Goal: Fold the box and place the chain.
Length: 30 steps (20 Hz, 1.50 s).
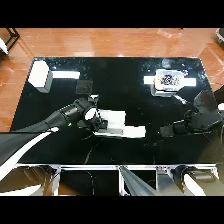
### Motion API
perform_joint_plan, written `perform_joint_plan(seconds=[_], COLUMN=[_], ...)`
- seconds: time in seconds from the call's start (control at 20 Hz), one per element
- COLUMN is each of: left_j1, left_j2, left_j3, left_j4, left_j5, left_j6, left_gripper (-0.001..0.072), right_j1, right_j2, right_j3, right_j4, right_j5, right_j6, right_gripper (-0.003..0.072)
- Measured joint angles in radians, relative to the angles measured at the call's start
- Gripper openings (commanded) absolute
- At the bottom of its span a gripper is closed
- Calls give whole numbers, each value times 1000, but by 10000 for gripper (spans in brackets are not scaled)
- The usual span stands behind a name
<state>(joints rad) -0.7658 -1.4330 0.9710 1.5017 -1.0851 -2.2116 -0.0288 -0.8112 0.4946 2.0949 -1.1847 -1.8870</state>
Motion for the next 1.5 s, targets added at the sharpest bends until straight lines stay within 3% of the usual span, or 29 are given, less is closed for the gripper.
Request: perform_joint_plan(seconds=[0.35, 0.75, 0.8, 0.85, 0.9, 1.2, 1.25, 1.5], left_j1=[-1, -3, -3, -3, -3, -3, -3, -3], left_j2=[0, -6, -6, -6, -6, -6, -6, -6], left_j3=[0, 0, 0, 0, 0, 0, 0, 0], left_j4=[-3, -14, -16, -18, -19, -23, -23, -23], left_j5=[9, 16, 16, 16, 16, 16, 16, 16], left_j6=[3, 6, 6, 6, 6, 6, 6, 6], left_gripper=[23, 23, 23, 23, 23, 23, 23, 23], right_j1=[41, 209, 231, 248, 259, 254, 253, 303], right_j2=[-146, -379, -395, -407, -414, -431, -433, -434], right_j3=[-103, -42, -25, -8, 10, 108, 120, 145], right_j4=[183, 360, 369, 377, 389, 378, 381, 389], right_j5=[174, 299, 306, 305, 291, 158, 133, 112], right_j6=[145, 121, 116, 111, 107, 34, 27, 36], right_gripper=[20, 26, 225, 518, 548, 564, 627, 626])
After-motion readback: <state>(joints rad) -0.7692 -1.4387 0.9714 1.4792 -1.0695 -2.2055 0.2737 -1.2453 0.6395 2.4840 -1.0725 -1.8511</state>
